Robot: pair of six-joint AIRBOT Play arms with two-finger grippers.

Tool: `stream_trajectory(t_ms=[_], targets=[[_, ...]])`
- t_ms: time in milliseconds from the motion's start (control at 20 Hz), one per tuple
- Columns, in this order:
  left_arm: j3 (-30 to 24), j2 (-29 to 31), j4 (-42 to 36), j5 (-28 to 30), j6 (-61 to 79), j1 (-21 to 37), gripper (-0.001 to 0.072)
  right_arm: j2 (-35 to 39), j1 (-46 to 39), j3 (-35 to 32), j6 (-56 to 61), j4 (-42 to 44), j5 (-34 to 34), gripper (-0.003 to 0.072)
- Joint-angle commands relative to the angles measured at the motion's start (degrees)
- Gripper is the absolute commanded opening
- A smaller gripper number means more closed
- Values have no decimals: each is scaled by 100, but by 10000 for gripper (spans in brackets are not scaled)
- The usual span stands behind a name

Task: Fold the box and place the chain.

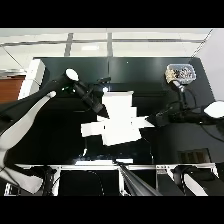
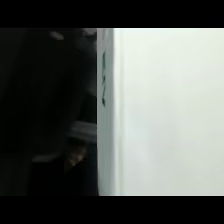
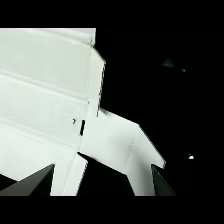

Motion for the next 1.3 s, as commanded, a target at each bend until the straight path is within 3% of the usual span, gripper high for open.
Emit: stream_trajectory(t_ms=[0,100,150,300,500,750,1050,1250], targets=[[-1585,1285,-560,1749,1379,-221,21,2,-136,564,-634,-632,350,701],[-2474,1888,-614,2846,2830,-396,26,-2,-120,555,-675,-697,-247,700],[-2662,1954,-610,2973,3560,-461,26,-2,-118,555,-680,-684,-498,701],[-2632,1738,-435,3014,4769,-605,26,-2,-111,557,-678,-704,-896,700],[-2441,1440,-413,3738,4767,-656,26,-4,-109,555,-627,-634,-772,700],[-2048,1008,-181,3523,4717,-664,26,-20,365,42,-1851,-643,-680,700],[-2011,981,-138,3438,4719,-664,26,-85,1434,-973,-3644,-664,-1451,700],[-2011,981,-136,3438,4719,-664,26,-94,1849,-1119,-3853,-1106,-1436,700]])
